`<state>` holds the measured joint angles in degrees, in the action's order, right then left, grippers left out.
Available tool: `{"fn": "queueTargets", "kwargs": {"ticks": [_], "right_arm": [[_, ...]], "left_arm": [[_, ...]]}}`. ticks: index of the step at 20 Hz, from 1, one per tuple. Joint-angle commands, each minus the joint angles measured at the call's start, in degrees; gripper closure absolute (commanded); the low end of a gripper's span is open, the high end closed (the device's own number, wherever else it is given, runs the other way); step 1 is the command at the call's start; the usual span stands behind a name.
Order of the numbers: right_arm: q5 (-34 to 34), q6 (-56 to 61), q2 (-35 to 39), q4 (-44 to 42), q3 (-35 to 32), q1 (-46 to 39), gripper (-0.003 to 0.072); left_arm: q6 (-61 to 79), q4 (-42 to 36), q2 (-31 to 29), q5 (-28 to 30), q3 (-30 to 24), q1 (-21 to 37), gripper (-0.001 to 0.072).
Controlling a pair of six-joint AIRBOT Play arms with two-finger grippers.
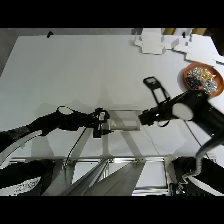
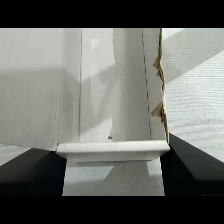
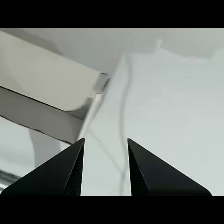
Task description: Fold the box and place the chain.
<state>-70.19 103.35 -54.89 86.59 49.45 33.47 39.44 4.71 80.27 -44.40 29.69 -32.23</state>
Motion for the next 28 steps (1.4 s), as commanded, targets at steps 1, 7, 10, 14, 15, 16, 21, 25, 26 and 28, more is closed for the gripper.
{"fn": "queueTargets", "kwargs": {"ticks": [1,7,10,14,15,16,21,25,26,28], "right_arm": [[-5.1,-10.1,1.4,-1.5,7.6,-8.3,0.0377],[-7.6,-16.7,-7.8,-2.8,27.2,-22.7,0.0395],[-4.6,-16.9,-12.9,-2.8,28.4,-27.4,0.0396],[-2.4,-19.0,-19.4,-2.4,28.4,-33.1,0.0395],[-1.3,-19.0,-20.5,-2.3,28.4,-34.5,0.0395],[0.1,-19.0,-21.4,-2.4,28.4,-35.9,0.0395],[8.5,-19.7,-24.0,0.5,28.4,-43.1,0.0396],[14.0,-21.4,-25.5,4.6,28.4,-49.1,0.0468],[15.4,-21.4,-26.1,5.0,28.4,-50.7,0.0468],[16.3,-21.4,-27.3,5.1,28.4,-53.5,0.0467]], "left_arm": [[0.0,0.0,0.0,0.0,0.0,0.0,0.0612],[0.0,0.0,0.0,0.0,0.0,0.0,0.0612],[0.0,0.0,0.0,0.0,0.0,0.0,0.0612],[0.0,0.0,0.0,0.0,0.0,0.0,0.0612],[0.0,0.0,0.0,0.0,0.0,0.0,0.0612],[0.0,0.0,0.0,0.0,0.0,0.0,0.0612],[0.0,0.0,0.0,0.0,0.0,0.0,0.0612],[0.0,0.0,0.0,0.0,0.0,0.0,0.0612],[0.0,0.0,0.0,0.0,0.0,0.0,0.0612],[0.0,0.0,0.0,0.0,0.0,0.0,0.0612]]}}
